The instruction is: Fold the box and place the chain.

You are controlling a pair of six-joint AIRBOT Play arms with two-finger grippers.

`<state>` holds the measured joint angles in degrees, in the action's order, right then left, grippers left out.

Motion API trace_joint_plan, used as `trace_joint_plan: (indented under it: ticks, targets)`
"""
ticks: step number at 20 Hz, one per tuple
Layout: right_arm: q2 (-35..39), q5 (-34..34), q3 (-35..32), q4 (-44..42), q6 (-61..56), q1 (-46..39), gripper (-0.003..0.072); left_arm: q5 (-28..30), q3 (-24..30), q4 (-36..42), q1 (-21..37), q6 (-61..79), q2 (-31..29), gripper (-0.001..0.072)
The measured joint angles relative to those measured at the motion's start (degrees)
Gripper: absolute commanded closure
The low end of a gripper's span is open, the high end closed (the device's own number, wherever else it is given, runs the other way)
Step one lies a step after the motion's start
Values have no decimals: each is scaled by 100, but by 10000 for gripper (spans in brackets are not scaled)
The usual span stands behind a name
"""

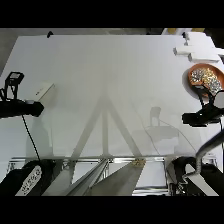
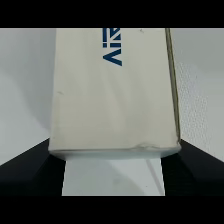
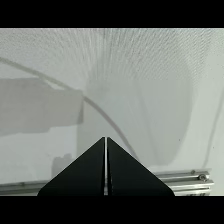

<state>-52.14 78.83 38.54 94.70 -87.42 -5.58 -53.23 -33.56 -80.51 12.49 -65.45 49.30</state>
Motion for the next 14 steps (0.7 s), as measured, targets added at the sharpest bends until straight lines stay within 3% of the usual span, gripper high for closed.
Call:
trace_joint_plan:
  ticks: [2, 4, 5, 7, 8, 14]
  targets:
    - [0, 0, 0, 0, 0, 0, 664, 46, 68, 59, 15, -31, 160, 413]
    - [0, 0, 0, 0, 0, 0, 664, 90, 111, 116, 26, -46, 273, 240]
    - [2, 0, 0, 0, 2, 0, 664, 87, 136, 140, 28, -59, 317, 189]
    - [0, 0, 0, 0, 2, 0, 664, 122, 210, 201, 28, -61, 382, 162]
    - [2, 0, 0, 0, 0, 0, 664, 151, 258, 214, 28, -61, 400, 35]
    - [0, 0, 0, 0, 0, 0, 664, 223, 496, 247, 28, -251, 363, 13]
